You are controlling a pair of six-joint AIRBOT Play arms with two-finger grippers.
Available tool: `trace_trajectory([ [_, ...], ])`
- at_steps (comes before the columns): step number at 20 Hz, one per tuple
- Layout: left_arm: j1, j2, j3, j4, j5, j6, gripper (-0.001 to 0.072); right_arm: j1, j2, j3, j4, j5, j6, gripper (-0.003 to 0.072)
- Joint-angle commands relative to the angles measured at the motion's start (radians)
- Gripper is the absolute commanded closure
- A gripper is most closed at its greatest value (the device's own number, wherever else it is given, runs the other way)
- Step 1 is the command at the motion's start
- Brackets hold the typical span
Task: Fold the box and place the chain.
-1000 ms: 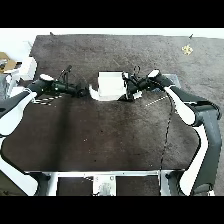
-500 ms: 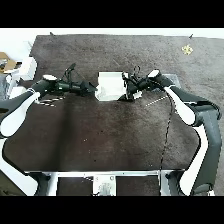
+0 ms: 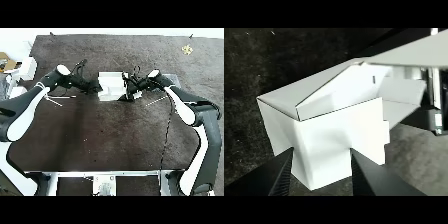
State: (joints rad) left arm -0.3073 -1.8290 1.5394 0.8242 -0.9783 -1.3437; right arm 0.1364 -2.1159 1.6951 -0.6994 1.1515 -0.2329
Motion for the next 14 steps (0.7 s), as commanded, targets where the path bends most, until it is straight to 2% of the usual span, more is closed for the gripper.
trace_trajectory([
  [1,-0.060,-0.001,0.072,0.265,0.018,-0.235,0.0324,0.000,0.000,0.000,0.000,0.000,0.000,0.0268],
  [7,-0.072,-0.020,0.074,0.270,0.027,-0.293,0.0324,0.000,0.000,0.000,0.000,0.000,0.000,0.0267],
  [9,-0.072,-0.035,0.103,0.275,0.008,-0.311,0.0324,0.000,0.000,0.000,0.000,0.000,0.000,0.0267],
  [14,-0.118,-0.132,0.276,0.415,-0.159,-0.466,0.0324,0.000,0.000,0.000,0.000,0.000,0.000,0.0267],
])
